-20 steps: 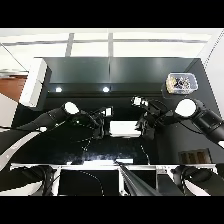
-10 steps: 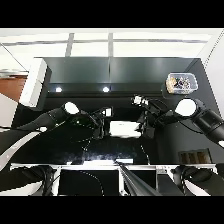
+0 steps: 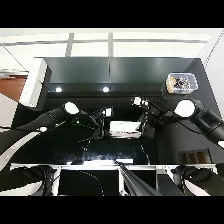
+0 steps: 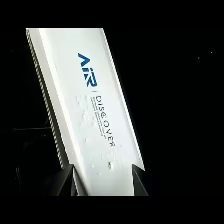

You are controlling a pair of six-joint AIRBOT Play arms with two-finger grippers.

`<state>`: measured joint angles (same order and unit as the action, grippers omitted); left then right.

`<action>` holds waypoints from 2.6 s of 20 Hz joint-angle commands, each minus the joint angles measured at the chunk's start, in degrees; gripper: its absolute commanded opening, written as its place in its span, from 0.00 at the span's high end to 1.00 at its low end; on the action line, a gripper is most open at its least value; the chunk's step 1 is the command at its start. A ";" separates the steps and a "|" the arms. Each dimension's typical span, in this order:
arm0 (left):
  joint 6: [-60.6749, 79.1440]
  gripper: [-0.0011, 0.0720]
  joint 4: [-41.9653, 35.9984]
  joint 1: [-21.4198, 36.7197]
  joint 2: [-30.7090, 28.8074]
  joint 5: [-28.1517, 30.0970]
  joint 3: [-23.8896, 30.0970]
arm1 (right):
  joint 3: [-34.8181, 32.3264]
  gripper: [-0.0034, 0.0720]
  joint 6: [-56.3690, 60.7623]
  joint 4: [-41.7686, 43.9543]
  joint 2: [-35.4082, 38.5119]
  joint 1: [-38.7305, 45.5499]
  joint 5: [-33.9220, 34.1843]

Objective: Fold the box and place the chain.

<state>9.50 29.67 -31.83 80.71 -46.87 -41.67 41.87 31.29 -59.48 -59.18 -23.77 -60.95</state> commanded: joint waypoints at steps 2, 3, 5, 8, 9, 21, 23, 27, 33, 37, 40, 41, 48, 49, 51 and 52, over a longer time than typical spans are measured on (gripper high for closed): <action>0.15 0.33 0.04 -0.02 0.02 0.07 0.02 | -0.22 0.41 0.00 -0.76 -0.02 -1.31 0.66; 0.15 0.33 0.04 -0.02 0.02 0.07 0.02 | -0.22 0.41 0.00 -0.74 -0.02 -1.60 0.63; 0.15 0.33 0.04 -0.02 0.02 0.07 0.02 | -0.22 0.41 0.02 -0.81 -0.02 -2.19 0.63; 0.15 0.33 0.04 -0.02 0.02 0.07 0.02 | -0.35 0.41 0.09 -0.79 -0.02 -2.45 0.74; 0.15 0.33 0.04 -0.02 0.02 0.07 0.02 | -0.35 0.41 0.26 -0.81 -0.02 -2.45 0.76; 0.15 0.33 0.04 -0.02 0.02 0.07 0.02 | -0.57 0.60 0.44 -0.79 -0.02 -2.47 -0.24; 0.15 0.33 0.04 -0.02 0.02 0.07 0.02 | -0.85 0.60 0.44 -0.74 -0.02 -2.47 -0.07; 0.15 0.33 0.04 -0.02 0.02 0.07 0.02 | -0.85 0.60 0.44 -0.70 -0.02 -2.47 -0.07; 0.15 0.33 0.04 -0.02 0.02 0.07 0.02 | -0.87 0.60 0.44 -0.70 -0.02 -2.47 -0.11; 0.15 0.33 0.04 -0.02 0.02 0.07 0.02 | -0.87 0.44 0.46 -0.72 -0.02 -2.47 -0.07; 0.15 0.33 0.04 -0.02 0.02 0.07 0.02 | -0.87 0.44 0.46 -0.72 -0.02 -2.47 -0.11; 0.15 0.33 0.04 -0.02 0.02 0.07 0.02 | -0.87 0.44 0.46 -0.70 -0.02 -2.47 -0.11; 0.15 0.33 0.04 -0.02 0.02 0.07 0.02 | -1.60 0.44 0.48 -0.79 -0.02 -3.89 -0.04; 0.15 0.33 0.04 -0.02 0.02 0.07 0.02 | -2.05 0.44 0.68 -0.72 -0.02 -3.87 -0.04; 0.15 0.33 0.04 -0.02 0.02 0.07 0.02 | -2.36 0.44 1.75 -1.01 -0.02 -3.85 -0.07; 0.15 0.33 0.04 -0.02 0.02 0.07 0.02 | -2.36 0.44 1.75 -0.96 -0.02 -3.85 -0.04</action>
<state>9.76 29.74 -31.83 80.71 -46.85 -41.67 39.88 32.34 -60.23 -59.18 -27.40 -60.60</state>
